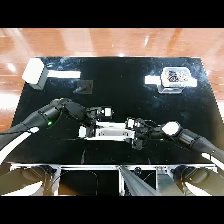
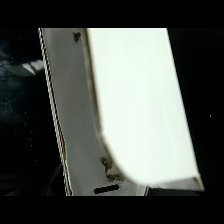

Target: Fold the box and place the chain.

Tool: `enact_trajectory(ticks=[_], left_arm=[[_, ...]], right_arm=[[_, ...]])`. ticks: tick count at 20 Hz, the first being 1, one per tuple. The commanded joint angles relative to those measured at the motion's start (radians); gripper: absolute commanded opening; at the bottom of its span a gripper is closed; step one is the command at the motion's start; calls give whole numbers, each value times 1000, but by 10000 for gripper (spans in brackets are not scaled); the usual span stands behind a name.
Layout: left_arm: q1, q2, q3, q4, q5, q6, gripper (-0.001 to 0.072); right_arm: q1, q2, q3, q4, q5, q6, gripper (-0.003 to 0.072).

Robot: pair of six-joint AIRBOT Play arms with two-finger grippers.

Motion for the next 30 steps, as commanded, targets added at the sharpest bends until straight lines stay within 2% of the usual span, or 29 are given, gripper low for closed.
enact_trajectory(ticks=[1, 5, 6, 7, 20, 22, 30], left_arm=[[1, 1, 0, 0, -1, -1, 21], [1, 1, 0, 0, 0, -1, 21], [1, 1, 0, 0, 0, -1, 21], [1, 1, 0, 0, 0, -1, 22], [0, 1, 0, 0, -1, -1, 22], [0, 1, 0, -1, 0, -1, 22], [0, 1, 0, 0, 0, -1, 22]], right_arm=[[0, 0, 1, 0, 0, 0, 562], [0, 0, 1, 0, 0, 0, 566], [0, 0, 1, -2, 0, 0, 676], [0, 0, 1, -6, -1, 0, 692], [0, 0, 1, -6, -1, 0, 688], [0, 0, 1, -6, 0, 0, 523], [0, 0, 1, -6, -1, 0, 512]])
